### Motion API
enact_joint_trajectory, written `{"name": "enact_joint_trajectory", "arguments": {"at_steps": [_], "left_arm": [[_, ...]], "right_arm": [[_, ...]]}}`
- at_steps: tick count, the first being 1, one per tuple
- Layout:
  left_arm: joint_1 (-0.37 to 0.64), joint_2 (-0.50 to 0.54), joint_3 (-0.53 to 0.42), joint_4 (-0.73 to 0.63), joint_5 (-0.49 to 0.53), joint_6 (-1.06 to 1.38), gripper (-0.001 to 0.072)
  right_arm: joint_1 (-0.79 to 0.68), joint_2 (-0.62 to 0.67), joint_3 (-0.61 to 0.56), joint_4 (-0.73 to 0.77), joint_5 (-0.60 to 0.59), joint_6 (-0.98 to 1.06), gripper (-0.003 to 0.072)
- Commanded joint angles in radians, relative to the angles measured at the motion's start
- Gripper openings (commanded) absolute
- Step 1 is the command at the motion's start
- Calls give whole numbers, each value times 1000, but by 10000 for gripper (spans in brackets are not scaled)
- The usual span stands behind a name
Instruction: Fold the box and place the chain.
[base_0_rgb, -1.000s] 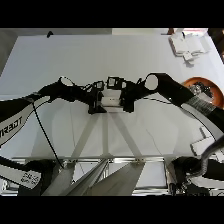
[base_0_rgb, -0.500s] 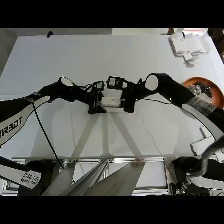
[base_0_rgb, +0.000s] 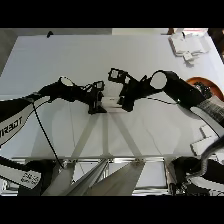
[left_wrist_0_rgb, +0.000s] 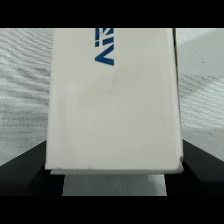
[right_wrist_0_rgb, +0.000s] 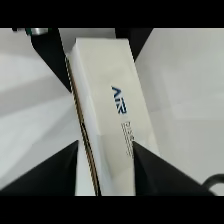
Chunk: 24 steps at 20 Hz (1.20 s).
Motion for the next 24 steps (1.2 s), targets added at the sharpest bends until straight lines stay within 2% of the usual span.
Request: {"name": "enact_joint_trajectory", "arguments": {"at_steps": [1,4,6,10,13,16,20,24], "left_arm": [[0,0,0,0,0,0,319],[0,0,0,0,0,0,319],[0,0,0,0,0,0,319],[0,0,0,0,0,0,319],[0,0,0,0,0,0,319],[0,0,0,0,0,0,319],[0,0,0,0,0,0,319],[0,0,0,0,0,0,319]], "right_arm": [[-1,-9,1,196,-56,25,25],[-1,-70,-2,430,-64,30,12],[-1,-122,-3,487,-63,72,11],[-1,-189,-44,486,-82,104,10],[-1,-191,-110,485,-121,103,10],[-1,-189,-123,487,-121,103,10],[-1,-169,-123,487,-129,103,10],[-14,-95,-123,487,-169,103,11]]}}
